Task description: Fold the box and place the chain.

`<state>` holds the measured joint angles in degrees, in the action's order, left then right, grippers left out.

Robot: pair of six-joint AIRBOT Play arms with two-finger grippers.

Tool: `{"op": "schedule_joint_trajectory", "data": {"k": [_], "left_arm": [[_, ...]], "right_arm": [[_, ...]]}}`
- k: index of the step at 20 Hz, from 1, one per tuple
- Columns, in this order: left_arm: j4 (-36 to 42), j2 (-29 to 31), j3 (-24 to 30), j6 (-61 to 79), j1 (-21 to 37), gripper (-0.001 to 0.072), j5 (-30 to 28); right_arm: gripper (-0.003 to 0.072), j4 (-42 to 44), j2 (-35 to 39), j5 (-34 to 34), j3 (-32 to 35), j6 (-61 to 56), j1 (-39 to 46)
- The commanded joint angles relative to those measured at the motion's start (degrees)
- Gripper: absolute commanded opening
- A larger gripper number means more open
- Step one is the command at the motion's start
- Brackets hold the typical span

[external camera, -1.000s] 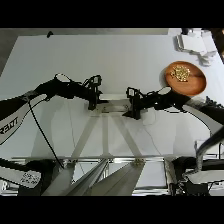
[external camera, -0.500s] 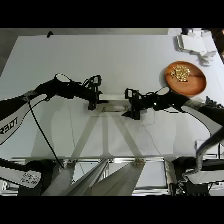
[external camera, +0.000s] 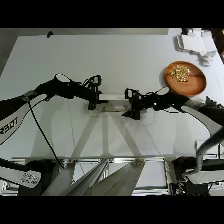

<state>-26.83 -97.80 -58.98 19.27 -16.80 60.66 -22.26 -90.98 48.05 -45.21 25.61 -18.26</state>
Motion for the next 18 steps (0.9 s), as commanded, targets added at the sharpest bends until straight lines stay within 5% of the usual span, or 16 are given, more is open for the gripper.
{"op": "schedule_joint_trajectory", "data": {"k": [1, 12, 14, 18], "left_arm": [[0.02, 0.02, -0.02, 0.02, 0.00, 0.0008, -0.02], [1.31, 0.48, -0.04, 0.20, 1.25, 0.0023, 0.09], [1.29, 0.98, -0.04, -0.04, 1.84, 0.0172, 0.44], [1.25, 1.84, -0.04, -0.22, 2.62, 0.0235, 0.98]], "right_arm": [[0.0461, 0.02, -0.04, -0.02, -0.02, -0.04, -0.07], [0.0461, 0.02, -0.04, -0.02, -0.02, -0.04, -0.04], [0.0461, 0.02, -0.04, -0.02, -0.02, -0.04, -0.07], [0.0461, 0.02, -0.04, -0.02, -0.02, -0.04, -0.07]]}}
